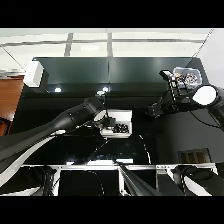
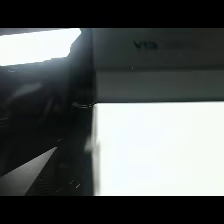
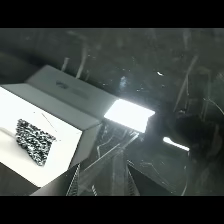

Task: Fold the box and place the chain.

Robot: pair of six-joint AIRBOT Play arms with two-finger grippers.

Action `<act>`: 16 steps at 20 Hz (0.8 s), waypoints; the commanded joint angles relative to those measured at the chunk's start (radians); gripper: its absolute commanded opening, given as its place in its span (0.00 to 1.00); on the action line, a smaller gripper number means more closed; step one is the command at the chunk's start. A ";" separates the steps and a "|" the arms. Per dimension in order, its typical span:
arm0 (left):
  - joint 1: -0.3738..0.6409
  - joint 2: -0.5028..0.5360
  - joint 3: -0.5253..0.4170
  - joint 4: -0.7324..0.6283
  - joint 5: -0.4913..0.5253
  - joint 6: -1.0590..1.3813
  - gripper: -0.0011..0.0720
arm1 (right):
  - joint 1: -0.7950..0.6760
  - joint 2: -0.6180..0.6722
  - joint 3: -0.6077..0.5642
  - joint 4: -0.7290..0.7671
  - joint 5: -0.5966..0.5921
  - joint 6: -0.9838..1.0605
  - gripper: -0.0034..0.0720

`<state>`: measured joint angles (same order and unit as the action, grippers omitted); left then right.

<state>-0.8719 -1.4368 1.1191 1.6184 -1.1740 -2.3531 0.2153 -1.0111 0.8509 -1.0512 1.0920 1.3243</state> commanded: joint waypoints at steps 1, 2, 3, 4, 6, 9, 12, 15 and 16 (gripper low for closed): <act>-0.008 0.116 0.024 0.104 -0.086 0.101 0.81 | -0.002 0.001 0.000 -0.009 0.004 -0.001 0.51; -0.007 0.168 0.001 0.143 -0.120 0.153 0.81 | -0.003 0.001 0.000 -0.009 0.004 -0.001 0.51; 0.002 0.219 -0.039 0.195 -0.148 0.172 0.81 | -0.003 0.001 0.000 -0.009 0.004 -0.001 0.51; 0.032 0.277 -0.100 0.240 -0.169 0.173 0.81 | -0.003 0.001 0.000 -0.010 0.004 -0.001 0.51; 0.164 0.388 -0.249 0.228 -0.150 0.156 0.81 | -0.003 0.001 0.000 -0.009 0.004 0.000 0.51; 0.463 0.502 -0.484 -0.190 0.081 0.389 0.81 | -0.002 0.001 0.000 -0.008 0.004 0.010 0.51; 0.727 0.473 -0.649 -0.994 0.116 1.361 0.81 | -0.002 0.001 0.000 -0.008 0.004 0.030 0.51; 0.780 0.444 -0.713 -1.255 0.080 2.100 1.00 | -0.002 0.001 0.000 -0.008 0.004 0.049 0.51; 0.764 0.438 -0.712 -1.256 0.102 2.271 0.99 | -0.002 0.001 0.000 -0.008 0.004 0.053 0.51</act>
<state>-0.2005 -0.9794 0.4980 0.8097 -1.0870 -1.0698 0.2134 -1.0111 0.8509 -1.0595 1.0958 1.3598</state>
